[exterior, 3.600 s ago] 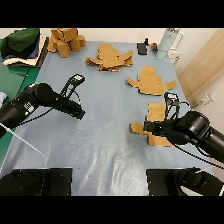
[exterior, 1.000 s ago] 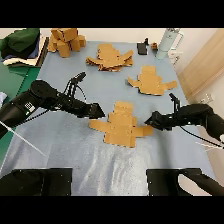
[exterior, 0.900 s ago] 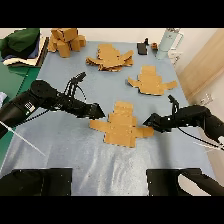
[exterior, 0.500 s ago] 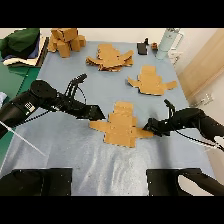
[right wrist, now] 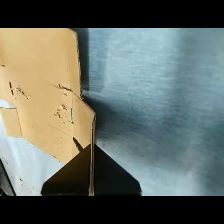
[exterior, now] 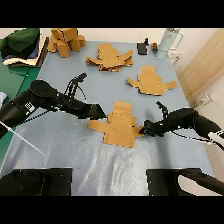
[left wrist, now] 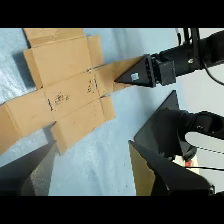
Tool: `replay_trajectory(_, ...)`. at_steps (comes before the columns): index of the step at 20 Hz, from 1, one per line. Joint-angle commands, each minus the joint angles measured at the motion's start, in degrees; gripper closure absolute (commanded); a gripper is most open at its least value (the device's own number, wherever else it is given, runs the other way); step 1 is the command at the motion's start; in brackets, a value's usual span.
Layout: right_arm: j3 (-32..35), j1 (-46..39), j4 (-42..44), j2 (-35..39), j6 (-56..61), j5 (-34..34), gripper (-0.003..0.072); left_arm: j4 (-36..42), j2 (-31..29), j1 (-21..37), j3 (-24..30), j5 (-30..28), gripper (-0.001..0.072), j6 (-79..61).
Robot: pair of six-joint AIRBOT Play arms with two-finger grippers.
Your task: Fold the box.
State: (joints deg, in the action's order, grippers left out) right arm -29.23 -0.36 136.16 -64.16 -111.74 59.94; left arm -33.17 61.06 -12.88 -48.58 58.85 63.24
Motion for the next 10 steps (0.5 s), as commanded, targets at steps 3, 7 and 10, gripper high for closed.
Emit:
replay_trajectory(3,0.8,3.5,2.9,4.3,-11.7,2.2,0.0684,0.5,0.0,1.4,0.0,-0.1,0.0024,-2.5)
replay_trajectory(7,6.4,11.6,2.5,16.0,-13.2,-2.6,0.0685,-1.9,1.1,6.9,0.0,1.2,0.0024,-2.6)
replay_trajectory(10,10.5,16.3,2.1,22.1,-12.7,-6.1,0.0684,-1.1,6.1,9.0,0.0,3.7,0.0024,-4.5)
